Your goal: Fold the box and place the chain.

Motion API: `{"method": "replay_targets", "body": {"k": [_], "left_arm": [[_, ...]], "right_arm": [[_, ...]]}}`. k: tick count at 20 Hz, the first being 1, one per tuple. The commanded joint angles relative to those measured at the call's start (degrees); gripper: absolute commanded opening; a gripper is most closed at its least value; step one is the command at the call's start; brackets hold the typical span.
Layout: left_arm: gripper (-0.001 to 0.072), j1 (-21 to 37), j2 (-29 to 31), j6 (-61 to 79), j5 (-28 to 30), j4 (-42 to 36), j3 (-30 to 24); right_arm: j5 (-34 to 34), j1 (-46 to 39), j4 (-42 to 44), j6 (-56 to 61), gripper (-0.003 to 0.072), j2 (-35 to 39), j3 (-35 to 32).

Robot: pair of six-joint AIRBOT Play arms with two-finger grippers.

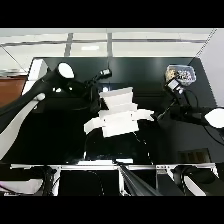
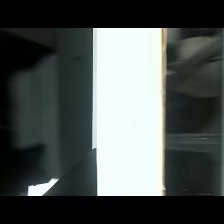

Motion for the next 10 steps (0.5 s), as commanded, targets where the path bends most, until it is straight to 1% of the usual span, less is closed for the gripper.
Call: {"method": "replay_targets", "body": {"k": [1,5,7,10], "left_arm": [[0.0029,-2.3,2.3,14.8,9.9,0.8,-6.5],[0.0029,-3.7,-1.0,15.0,12.0,1.0,-6.4],[0.0029,-3.7,-2.0,15.0,12.0,1.0,-6.4],[0.0029,-3.6,-2.3,15.0,11.7,1.4,-6.1]], "right_arm": [[-1.8,2.5,3.0,-13.8,0.0712,-0.7,-4.0],[-6.4,7.0,3.3,-26.1,0.0711,-1.1,-9.3],[-6.4,8.3,3.3,-26.8,0.0712,-2.8,-9.7],[-6.4,10.0,4.8,-31.1,0.0712,-5.7,-9.8]]}}
